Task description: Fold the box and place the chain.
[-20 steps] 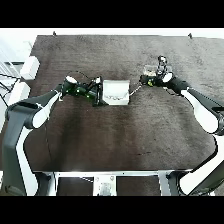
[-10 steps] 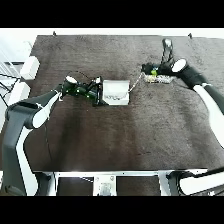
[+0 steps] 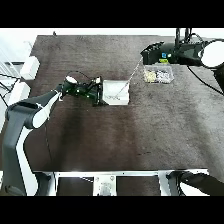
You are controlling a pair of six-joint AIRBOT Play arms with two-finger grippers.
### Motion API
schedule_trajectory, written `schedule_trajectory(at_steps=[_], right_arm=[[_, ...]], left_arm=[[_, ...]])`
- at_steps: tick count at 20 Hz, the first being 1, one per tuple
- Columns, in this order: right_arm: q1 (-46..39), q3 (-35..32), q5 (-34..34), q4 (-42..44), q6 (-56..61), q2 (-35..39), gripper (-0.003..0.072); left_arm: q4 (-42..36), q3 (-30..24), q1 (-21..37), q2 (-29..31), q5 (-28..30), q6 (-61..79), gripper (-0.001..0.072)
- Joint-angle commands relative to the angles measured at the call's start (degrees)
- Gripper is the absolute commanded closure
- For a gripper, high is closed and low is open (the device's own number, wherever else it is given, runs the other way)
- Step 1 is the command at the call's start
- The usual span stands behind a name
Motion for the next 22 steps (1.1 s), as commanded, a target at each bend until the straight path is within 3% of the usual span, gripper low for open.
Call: schedule_trajectory(at_steps=[1,8,16,19,22], right_arm=[[6.21,-1.25,1.75,-4.48,5.03,1.92,0.0671],[11.04,-10.34,-11.21,-4.57,13.05,0.55,0.0671],[11.69,-11.61,-13.14,-4.46,15.76,-2.80,0.0671],[12.46,-11.85,-15.30,-4.15,16.79,-6.47,0.0671],[12.87,-13.33,-24.28,-3.96,18.40,-13.27,0.0670]], left_arm=[[0.00,0.00,0.04,0.02,0.02,0.00,0.0256],[0.00,0.00,0.07,0.02,0.02,0.00,0.0256],[0.00,0.00,0.07,0.02,0.02,0.00,0.0256],[0.00,0.00,0.04,0.02,0.00,0.00,0.0256],[0.00,0.00,0.04,0.02,0.02,0.00,0.0256]])
